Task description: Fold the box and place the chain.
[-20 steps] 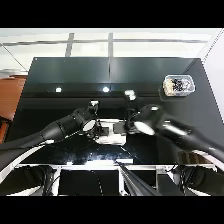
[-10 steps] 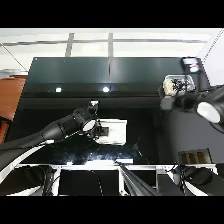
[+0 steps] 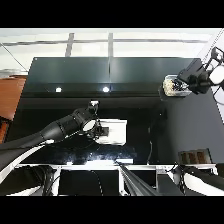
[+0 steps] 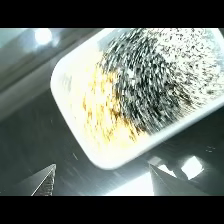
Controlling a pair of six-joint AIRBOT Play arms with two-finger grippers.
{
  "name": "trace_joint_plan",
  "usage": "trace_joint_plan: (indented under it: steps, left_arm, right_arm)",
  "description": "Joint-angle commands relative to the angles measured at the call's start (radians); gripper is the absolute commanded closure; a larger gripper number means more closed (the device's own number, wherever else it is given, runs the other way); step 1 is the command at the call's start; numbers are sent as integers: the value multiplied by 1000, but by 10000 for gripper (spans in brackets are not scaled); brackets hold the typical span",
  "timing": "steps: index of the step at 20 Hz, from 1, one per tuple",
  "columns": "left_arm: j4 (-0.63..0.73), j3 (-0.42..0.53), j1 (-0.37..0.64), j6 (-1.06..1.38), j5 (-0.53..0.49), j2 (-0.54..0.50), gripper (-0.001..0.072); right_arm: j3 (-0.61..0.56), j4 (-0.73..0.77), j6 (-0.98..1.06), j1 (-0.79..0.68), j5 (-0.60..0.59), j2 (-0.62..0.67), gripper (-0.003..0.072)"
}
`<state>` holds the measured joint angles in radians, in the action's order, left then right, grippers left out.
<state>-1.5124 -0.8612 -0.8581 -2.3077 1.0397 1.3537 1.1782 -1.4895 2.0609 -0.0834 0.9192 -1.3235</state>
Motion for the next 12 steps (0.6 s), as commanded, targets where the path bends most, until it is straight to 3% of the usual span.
trace_joint_plan:
  steps: [1,3,6,12]
  left_arm:
    - [3,-1,0,0,11,0,677]
    - [5,-1,0,0,17,0,677]
    - [5,-1,0,0,20,0,677]
    - [3,-1,0,0,20,0,677]
  right_arm:
    - [209,205,53,-80,98,-239,-15]
    - [310,216,95,-80,152,-334,58]
    - [391,224,132,-79,208,-414,62]
    - [393,248,187,-77,238,-446,73]
